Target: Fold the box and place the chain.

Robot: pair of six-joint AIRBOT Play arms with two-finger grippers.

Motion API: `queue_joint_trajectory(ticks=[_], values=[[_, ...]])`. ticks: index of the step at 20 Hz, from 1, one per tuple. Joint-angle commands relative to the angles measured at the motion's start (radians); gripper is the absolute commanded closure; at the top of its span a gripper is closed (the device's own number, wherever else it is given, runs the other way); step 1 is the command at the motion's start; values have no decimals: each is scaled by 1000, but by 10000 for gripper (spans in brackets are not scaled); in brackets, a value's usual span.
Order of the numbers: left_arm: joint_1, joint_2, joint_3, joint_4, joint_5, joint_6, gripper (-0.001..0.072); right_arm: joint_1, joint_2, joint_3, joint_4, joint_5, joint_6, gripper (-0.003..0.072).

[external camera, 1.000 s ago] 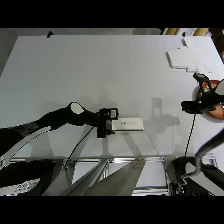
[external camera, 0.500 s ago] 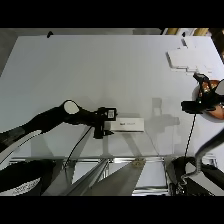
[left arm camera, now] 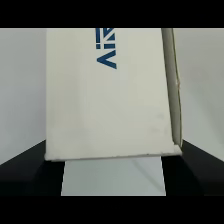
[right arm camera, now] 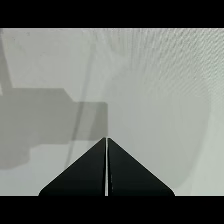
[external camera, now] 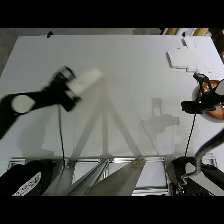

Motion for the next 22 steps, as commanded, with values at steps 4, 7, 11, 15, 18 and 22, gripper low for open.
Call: queue_joint_trajectory(ticks=[4, 7, 11, 15, 18, 22], values=[[488, 11, 0, 159, 20, -366, 367, -1, -1, 0, 0, 0, 0, 672], [649, -47, 0, 172, -30, -370, 422, -1, -1, 0, 0, 0, 0, 672], [732, -122, 0, 172, -118, -370, 463, -1, -1, 0, 0, 0, 0, 672], [735, -199, 0, 180, -186, -370, 249, -1, -1, 0, 0, 0, 0, 672], [735, -237, 0, 179, -219, -373, 12, -1, -1, 0, 0, 0, 0, 672], [717, -204, 0, 175, -200, -372, 11, -1, -1, 0, 0, 0, 0, 672]])
